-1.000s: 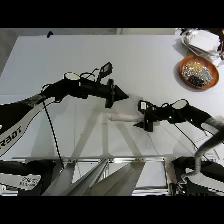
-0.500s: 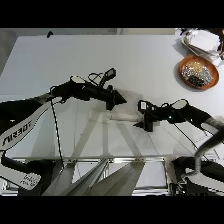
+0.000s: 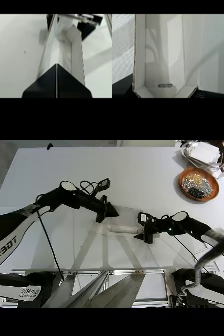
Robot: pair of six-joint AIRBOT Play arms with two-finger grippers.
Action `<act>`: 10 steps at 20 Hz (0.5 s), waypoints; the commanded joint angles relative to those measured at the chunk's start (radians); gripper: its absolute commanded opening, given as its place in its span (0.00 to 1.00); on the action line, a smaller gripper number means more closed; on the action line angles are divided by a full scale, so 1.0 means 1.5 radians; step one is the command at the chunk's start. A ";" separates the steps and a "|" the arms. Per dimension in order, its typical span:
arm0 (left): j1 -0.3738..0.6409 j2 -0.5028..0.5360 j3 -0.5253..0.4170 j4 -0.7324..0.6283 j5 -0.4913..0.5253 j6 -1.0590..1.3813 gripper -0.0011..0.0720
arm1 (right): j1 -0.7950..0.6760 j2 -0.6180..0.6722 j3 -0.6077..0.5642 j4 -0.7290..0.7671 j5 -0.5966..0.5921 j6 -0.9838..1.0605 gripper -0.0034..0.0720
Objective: Fold the box and place the chain.
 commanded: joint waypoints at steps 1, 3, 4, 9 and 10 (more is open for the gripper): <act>0.035 0.055 0.000 0.216 -0.028 -0.040 0.02 | 0.000 0.001 0.000 0.001 0.001 0.002 0.44; 0.034 0.060 0.000 0.328 -0.048 -0.040 0.36 | 0.000 0.001 0.000 0.001 0.001 0.002 0.44; 0.029 0.059 -0.001 0.369 -0.049 -0.040 0.61 | 0.000 0.001 0.000 0.001 0.001 0.002 0.44; -0.010 0.047 -0.001 0.416 0.033 -0.037 0.97 | 0.000 0.001 0.000 0.001 0.001 0.002 0.44; -0.022 0.041 -0.001 0.416 0.056 -0.037 0.97 | 0.000 0.001 0.000 0.001 0.001 0.002 0.44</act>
